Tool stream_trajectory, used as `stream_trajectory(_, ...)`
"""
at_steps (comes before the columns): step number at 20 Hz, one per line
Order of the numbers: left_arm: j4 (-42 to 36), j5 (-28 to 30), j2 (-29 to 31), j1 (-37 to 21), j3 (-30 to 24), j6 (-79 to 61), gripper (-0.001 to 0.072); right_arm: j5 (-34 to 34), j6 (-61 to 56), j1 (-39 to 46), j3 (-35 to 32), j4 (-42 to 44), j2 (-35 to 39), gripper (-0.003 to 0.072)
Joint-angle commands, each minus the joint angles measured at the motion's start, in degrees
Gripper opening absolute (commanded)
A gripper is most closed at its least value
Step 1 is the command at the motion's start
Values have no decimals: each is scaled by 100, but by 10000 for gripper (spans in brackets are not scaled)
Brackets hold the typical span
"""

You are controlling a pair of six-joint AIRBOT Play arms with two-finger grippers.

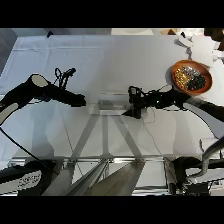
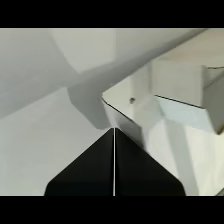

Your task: Fold the box and place the chain.

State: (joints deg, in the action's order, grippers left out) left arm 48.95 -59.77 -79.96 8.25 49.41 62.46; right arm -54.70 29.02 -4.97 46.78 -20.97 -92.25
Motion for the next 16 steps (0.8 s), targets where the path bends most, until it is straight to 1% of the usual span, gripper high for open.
stream_trajectory(1, 293, 118, -74, -129, 0, 96, 7, 0, -2, -2, 0, 2, -2, 516)
stream_trajectory(4, 205, 120, -372, -125, 0, 98, 7, 0, -2, -2, 0, 0, -2, 516)
stream_trajectory(6, -184, 7, -525, -109, 0, 46, 7, 0, -2, -2, 0, 0, -2, 516)
stream_trajectory(8, -470, 4, -573, -61, 0, -33, 7, 0, -2, -2, 0, 2, -2, 516)
stream_trajectory(13, -658, -52, -715, 57, 0, -120, 8, 2, -2, -2, 0, 2, -2, 516)
stream_trajectory(16, -1086, -393, -708, 52, 0, -387, 8, 2, -2, -2, 0, 0, -2, 516)
